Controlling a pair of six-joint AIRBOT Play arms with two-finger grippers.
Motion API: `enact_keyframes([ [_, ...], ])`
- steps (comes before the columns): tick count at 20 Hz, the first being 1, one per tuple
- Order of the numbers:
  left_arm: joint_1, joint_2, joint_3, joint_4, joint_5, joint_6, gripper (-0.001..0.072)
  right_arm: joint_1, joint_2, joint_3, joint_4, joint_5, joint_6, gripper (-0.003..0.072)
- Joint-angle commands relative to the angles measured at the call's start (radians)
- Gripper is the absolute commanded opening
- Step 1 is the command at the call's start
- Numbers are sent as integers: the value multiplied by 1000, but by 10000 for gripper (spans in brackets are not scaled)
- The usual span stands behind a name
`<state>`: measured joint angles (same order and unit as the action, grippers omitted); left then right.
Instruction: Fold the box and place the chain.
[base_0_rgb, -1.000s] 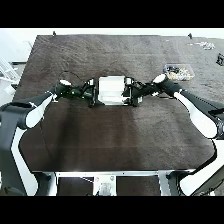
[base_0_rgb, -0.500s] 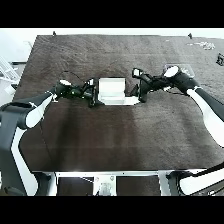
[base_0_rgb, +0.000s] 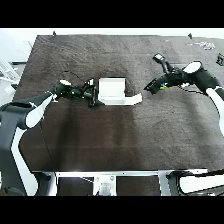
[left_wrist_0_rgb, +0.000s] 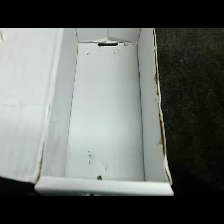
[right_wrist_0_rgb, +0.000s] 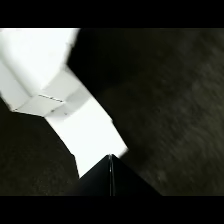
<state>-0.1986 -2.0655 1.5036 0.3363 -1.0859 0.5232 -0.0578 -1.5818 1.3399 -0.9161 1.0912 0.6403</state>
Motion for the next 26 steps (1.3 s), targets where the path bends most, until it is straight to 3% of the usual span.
enact_keyframes([
  [1,1,0,0,0,2,0,542,-82,-2,-18,-3,-2,194,4],
  [12,1,0,0,0,0,0,542,48,-171,-63,17,-8,257,4],
  [26,1,0,0,0,-25,0,542,144,-182,-38,148,-44,291,4],
])
